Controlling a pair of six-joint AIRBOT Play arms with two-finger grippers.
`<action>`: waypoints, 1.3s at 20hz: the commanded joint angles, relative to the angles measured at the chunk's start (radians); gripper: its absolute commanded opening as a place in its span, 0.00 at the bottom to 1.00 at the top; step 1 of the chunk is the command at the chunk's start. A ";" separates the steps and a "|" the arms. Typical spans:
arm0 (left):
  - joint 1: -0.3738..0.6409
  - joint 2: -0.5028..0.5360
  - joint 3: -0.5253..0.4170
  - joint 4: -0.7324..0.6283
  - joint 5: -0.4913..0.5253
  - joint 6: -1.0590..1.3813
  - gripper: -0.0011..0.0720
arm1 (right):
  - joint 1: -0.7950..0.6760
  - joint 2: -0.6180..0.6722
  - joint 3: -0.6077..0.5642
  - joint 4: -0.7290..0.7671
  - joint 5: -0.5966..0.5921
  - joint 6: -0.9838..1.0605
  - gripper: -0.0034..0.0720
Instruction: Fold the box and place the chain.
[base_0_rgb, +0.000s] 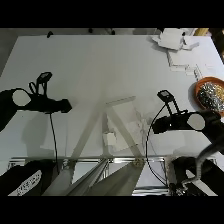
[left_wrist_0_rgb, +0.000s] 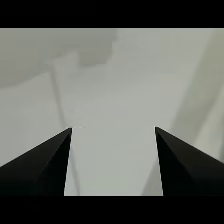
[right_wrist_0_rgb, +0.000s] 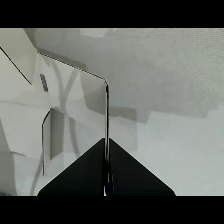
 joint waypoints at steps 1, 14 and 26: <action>-0.014 -0.081 0.000 -0.289 0.051 0.186 0.81 | 0.006 0.001 -0.001 0.004 -0.007 0.005 0.07; -0.320 -0.343 0.171 -0.673 -0.032 0.768 0.65 | 0.006 0.001 -0.001 0.011 -0.008 0.004 0.08; -0.097 -0.353 0.171 -0.554 -0.283 0.800 0.82 | 0.006 0.001 -0.001 0.011 -0.008 0.004 0.08</action>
